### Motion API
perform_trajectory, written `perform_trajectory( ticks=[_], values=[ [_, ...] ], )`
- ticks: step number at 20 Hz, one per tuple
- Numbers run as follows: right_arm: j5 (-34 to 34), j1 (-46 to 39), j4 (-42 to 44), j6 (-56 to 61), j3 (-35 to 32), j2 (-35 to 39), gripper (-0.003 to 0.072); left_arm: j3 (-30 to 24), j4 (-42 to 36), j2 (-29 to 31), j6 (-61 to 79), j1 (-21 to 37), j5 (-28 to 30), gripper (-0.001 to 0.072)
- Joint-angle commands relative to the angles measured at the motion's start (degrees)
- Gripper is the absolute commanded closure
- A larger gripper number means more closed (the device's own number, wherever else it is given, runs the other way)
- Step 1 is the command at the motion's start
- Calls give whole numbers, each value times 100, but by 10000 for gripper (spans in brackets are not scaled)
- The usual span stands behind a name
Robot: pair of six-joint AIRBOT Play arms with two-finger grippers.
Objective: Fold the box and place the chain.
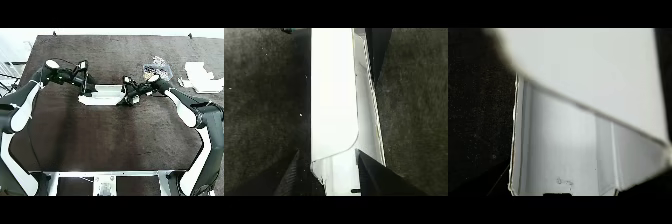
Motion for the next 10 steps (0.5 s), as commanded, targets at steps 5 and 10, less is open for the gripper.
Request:
perform_trajectory(
  ticks=[5, 10],
  values=[
    [7, 4, -2, 2, 2, -4, 166, 83, 33, 240, -278, 487, -1067, 658],
    [7, 4, -2, 2, 2, -4, 166, 83, -4, 240, -619, 643, -1506, 691]
  ],
)
